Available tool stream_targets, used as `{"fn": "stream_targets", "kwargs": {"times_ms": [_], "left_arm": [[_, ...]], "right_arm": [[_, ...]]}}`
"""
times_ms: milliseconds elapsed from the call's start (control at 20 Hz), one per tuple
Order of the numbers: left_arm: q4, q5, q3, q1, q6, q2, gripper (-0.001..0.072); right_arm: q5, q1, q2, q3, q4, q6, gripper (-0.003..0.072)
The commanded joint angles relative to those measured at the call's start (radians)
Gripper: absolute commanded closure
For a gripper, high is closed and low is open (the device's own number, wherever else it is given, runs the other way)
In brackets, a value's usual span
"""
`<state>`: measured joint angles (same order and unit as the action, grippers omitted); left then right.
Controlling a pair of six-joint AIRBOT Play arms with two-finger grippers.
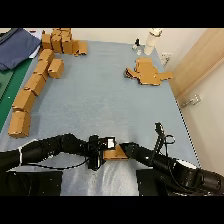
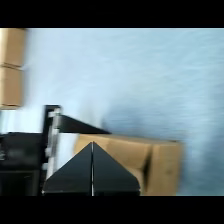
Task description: Fold the box.
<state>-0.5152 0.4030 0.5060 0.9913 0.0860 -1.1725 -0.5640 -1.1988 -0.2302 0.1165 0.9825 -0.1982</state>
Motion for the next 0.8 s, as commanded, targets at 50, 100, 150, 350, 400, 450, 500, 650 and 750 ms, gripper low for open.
{"fn": "stream_targets", "kwargs": {"times_ms": [50,100,150,350,400,450,500,650,750], "left_arm": [[-0.001,-0.001,0.0,0.0,-0.001,0.001,0.0259],[0.0,-0.001,0.0,0.0,-0.001,0.001,0.0259],[0.0,-0.001,0.0,0.0,-0.001,0.001,0.0259],[0.0,-0.003,0.0,0.0,0.0,0.0,0.0259],[0.0,-0.003,0.0,0.0,0.0,0.0,0.0259],[0.0,-0.003,0.0,0.0,0.0,0.0,0.0259],[0.0,-0.003,0.0,0.0,0.0,0.001,0.0259],[0.0,-0.003,0.0,0.0,0.0,0.001,0.0259],[0.0,-0.003,0.0,0.0,0.024,0.001,0.0259]], "right_arm": [[-0.417,0.002,-0.005,0.088,0.127,0.349,0.0684],[-0.499,0.003,-0.027,0.131,0.134,0.398,0.0684],[-0.565,0.003,-0.055,0.175,0.134,0.432,0.0685],[-0.777,0.097,-0.235,0.389,0.17,0.579,0.0683],[-0.814,0.154,-0.296,0.441,0.198,0.648,0.0683],[-0.822,0.219,-0.356,0.481,0.237,0.723,0.0682],[-0.815,0.296,-0.421,0.515,0.287,0.811,0.0682],[-0.743,0.514,-0.591,0.567,0.387,1.023,0.0682],[-0.687,0.623,-0.673,0.585,0.417,1.076,0.0681]]}}
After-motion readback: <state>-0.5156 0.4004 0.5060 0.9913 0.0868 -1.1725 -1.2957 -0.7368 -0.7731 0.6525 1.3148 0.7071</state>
